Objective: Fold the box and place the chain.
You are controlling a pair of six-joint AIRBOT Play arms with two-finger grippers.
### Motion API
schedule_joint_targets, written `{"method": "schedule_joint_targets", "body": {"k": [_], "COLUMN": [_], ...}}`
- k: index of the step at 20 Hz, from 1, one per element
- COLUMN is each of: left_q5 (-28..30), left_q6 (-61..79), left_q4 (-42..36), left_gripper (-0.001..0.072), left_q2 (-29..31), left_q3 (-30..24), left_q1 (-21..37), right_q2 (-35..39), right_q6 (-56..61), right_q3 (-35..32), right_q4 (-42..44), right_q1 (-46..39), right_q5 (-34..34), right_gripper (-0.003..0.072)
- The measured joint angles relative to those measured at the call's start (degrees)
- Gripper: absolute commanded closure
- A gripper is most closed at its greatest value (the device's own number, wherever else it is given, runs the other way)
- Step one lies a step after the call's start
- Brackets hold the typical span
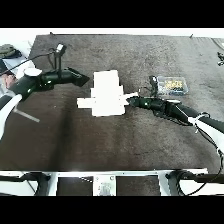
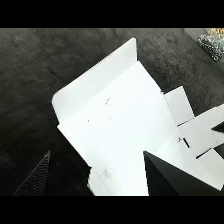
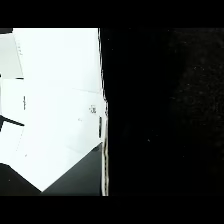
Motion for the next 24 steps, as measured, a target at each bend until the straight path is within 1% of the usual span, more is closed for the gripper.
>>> {"method": "schedule_joint_targets", "body": {"k": [2,4,6,8,12,19,20,24], "left_q5": [-3.67,-7.06,-9.46,-11.08,-14.25,-21.27,-21.94,-24.13], "left_q6": [-4.04,-6.88,-9.03,-10.27,-11.65,-12.28,-12.55,-13.09], "left_q4": [2.91,4.61,5.62,6.19,6.71,6.49,6.49,6.4], "left_gripper": [0.0065,0.0065,0.0065,0.0065,0.0066,0.0066,0.0108,0.0117], "left_q2": [-5.44,-9.99,-13.64,-16.52,-20.17,-23.74,-24.13,-25.53], "left_q3": [6.75,12.22,16.26,18.88,21.09,23.15,23.34,23.69], "left_q1": [-0.35,-0.5,-0.55,-0.61,-0.66,-0.72,-0.72,-0.7], "right_q2": [0.0,0.0,0.0,-0.13,-1.29,-2.03,-2.03,-2.05], "right_q6": [-0.94,-2.67,-4.68,-6.27,-8.0,-10.51,-10.6,-10.97], "right_q3": [-0.28,-0.85,-1.22,-1.46,-1.64,-1.66,-1.66,-1.66], "right_q4": [0.57,1.99,3.72,4.9,6.45,8.28,8.41,8.61], "right_q1": [0.04,0.11,0.11,0.11,0.09,0.09,0.11,0.11], "right_q5": [-0.57,-0.94,-1.16,-1.16,-0.66,0.74,0.76,0.98], "right_gripper": [0.0695,0.0695,0.0695,0.0695,0.0695,0.0695,0.0694,0.0694]}}
